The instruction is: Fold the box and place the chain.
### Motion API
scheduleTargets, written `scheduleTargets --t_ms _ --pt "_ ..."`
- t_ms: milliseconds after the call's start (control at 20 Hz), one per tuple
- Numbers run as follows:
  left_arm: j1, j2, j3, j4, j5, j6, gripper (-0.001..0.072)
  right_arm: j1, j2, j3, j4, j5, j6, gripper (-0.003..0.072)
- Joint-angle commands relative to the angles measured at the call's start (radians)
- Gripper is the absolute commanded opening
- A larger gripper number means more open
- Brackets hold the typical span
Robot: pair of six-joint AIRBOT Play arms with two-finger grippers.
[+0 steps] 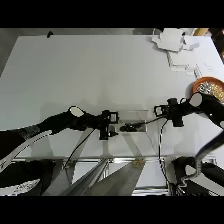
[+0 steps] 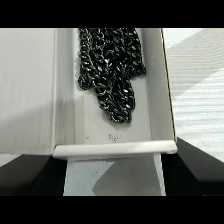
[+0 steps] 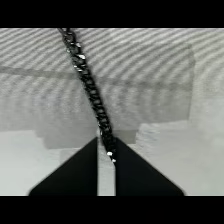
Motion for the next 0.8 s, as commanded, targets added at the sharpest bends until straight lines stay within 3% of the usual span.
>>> scheduleTargets --t_ms 0,250,500,650,750 --pt "0.000 0.001 0.000 0.000 0.000 0.000 0.0273 0.001 -0.003 -0.001 0.003 0.034 -0.005 0.0023" --pt "0.000 0.001 0.000 0.000 0.000 0.000 0.0273 0.051 0.167 0.000 0.029 0.082 0.106 0.0023" --pt "0.000 0.001 0.000 0.000 0.000 0.000 0.0273 0.159 0.410 -0.001 0.307 0.257 0.110 0.0023" --pt "0.000 0.001 0.000 0.000 0.000 0.000 0.0273 0.274 0.444 -0.002 0.491 0.252 0.110 0.0023" --pt "0.000 0.001 0.000 0.000 0.000 0.000 0.0273 0.359 0.431 -0.002 0.580 0.179 0.110 0.0023"
